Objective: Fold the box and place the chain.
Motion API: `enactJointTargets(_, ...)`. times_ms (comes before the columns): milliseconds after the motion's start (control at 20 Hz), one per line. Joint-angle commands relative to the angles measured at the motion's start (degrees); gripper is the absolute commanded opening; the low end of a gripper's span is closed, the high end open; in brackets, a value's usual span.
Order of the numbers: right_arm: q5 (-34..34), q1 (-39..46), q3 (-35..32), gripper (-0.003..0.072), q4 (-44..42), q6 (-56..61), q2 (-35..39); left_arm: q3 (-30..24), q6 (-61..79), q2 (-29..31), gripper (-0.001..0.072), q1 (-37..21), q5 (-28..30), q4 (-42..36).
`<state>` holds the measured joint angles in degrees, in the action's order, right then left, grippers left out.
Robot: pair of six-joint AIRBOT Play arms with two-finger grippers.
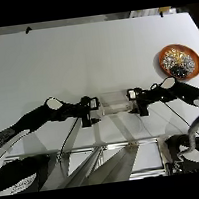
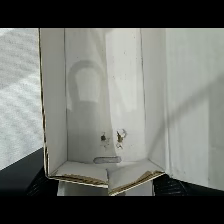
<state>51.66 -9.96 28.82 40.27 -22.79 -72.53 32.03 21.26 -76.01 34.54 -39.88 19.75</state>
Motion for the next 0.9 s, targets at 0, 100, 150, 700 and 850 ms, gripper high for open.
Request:
enactJointTargets(0,0.0,0.0,0.0,0.0341,0.0,0.0,0.0,0.1,0.6,0.0,0.0699,0.7,2.1,-1.1)
enactJointTargets(100,0.0,0.0,0.0,0.0341,0.0,0.0,0.0,0.1,0.6,-0.1,0.0699,1.4,3.1,-1.9)
enactJointTargets(150,0.0,0.0,0.0,0.0341,0.0,0.0,0.0,0.1,0.6,-0.2,0.0699,1.5,3.2,-2.5)
enactJointTargets(700,0.0,0.0,0.0,0.0341,0.0,0.0,0.0,0.8,0.6,-2.8,0.0699,3.1,5.1,-3.9)
enactJointTargets(850,0.0,0.0,0.0,0.0341,0.0,0.0,0.0,2.9,0.3,-4.2,0.0699,3.1,5.0,-4.4)
